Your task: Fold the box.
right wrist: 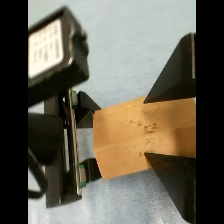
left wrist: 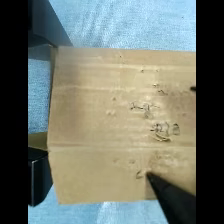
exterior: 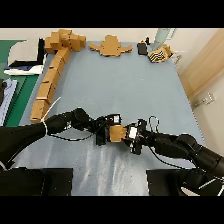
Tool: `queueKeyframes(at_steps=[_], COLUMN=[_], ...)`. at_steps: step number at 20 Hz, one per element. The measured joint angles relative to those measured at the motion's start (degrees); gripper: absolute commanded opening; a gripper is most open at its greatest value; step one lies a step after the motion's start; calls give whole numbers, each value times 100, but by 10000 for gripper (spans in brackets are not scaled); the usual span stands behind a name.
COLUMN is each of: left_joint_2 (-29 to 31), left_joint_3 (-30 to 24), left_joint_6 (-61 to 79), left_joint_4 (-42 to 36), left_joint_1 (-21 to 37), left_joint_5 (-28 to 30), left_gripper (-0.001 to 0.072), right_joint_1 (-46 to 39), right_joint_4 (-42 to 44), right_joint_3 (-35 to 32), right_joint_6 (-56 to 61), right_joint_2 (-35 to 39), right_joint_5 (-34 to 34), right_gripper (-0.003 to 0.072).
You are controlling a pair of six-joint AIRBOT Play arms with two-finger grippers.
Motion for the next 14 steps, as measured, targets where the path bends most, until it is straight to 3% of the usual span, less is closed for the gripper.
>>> queueKeyframes(at_steps=[14], left_joint_2=[0], left_joint_3=[0], left_joint_6=[0], left_joint_4=[-2], left_joint_1=[0], left_joint_5=[0], left_gripper=[322], right_joint_1=[437], right_joint_4=[-977], right_joint_3=[37], right_joint_6=[-256], right_joint_2=[-444], right_joint_5=[323], right_gripper=[458])
